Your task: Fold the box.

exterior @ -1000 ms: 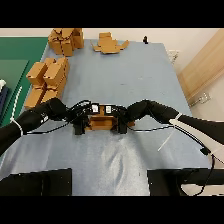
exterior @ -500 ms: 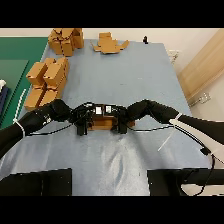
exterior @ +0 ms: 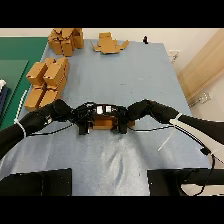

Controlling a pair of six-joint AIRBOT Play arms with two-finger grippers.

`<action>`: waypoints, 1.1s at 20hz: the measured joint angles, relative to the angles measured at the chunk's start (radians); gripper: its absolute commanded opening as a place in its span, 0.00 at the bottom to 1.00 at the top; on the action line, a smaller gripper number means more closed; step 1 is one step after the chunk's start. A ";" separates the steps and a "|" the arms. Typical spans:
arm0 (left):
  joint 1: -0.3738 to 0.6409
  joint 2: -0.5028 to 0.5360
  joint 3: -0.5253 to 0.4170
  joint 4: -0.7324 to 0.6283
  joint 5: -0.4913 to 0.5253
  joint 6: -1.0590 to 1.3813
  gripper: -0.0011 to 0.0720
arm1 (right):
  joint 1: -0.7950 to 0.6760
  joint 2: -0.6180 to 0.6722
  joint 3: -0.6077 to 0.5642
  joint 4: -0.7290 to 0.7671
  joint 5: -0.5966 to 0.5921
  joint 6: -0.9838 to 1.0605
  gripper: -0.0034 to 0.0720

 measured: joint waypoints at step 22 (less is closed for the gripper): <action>0.032 0.049 0.002 -0.018 -0.040 -0.005 0.03 | 0.000 0.000 0.000 0.000 0.001 0.000 0.33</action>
